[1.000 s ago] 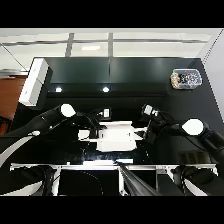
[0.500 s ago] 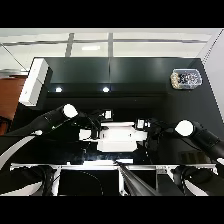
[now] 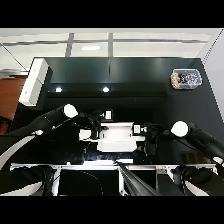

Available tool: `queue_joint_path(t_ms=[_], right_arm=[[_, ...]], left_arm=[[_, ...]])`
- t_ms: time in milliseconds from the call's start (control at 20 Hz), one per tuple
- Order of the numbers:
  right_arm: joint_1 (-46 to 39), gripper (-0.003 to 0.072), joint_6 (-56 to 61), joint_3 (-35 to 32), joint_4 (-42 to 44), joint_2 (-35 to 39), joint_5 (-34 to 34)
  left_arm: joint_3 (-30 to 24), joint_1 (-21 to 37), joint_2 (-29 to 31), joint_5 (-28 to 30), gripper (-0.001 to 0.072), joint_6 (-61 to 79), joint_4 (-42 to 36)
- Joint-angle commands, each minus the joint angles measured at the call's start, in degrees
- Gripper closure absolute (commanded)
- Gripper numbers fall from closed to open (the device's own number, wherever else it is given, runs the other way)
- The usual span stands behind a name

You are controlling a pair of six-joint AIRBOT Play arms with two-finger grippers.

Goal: Fold the box and place the chain.

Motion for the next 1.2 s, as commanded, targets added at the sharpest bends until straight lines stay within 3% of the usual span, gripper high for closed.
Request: queue_joint_path(t_ms=[0,450,600,850,1150], right_arm=[[3.5,-0.0017,-0.2,-0.7,0.7,-0.1,-0.3],[7.6,-0.0016,-0.2,-1.6,2.0,-0.1,-6.4],[7.6,-0.0016,-0.2,-1.6,7.4,-0.1,-9.8],[6.1,-0.0016,2.9,2.8,6.9,0.2,-7.8],[1.3,-0.0017,2.9,3.3,6.5,1.1,-9.4]], left_arm=[[0.0,0.0,0.0,-0.3,0.0679,0.0,0.0],[0.0,0.0,0.0,-0.3,0.0679,0.0,0.0],[0.0,0.0,0.0,-0.3,0.0679,0.0,0.0],[0.0,0.0,0.0,-0.3,0.0679,0.0,0.0],[0.0,0.0,0.0,-0.3,0.0679,0.0,0.0]])
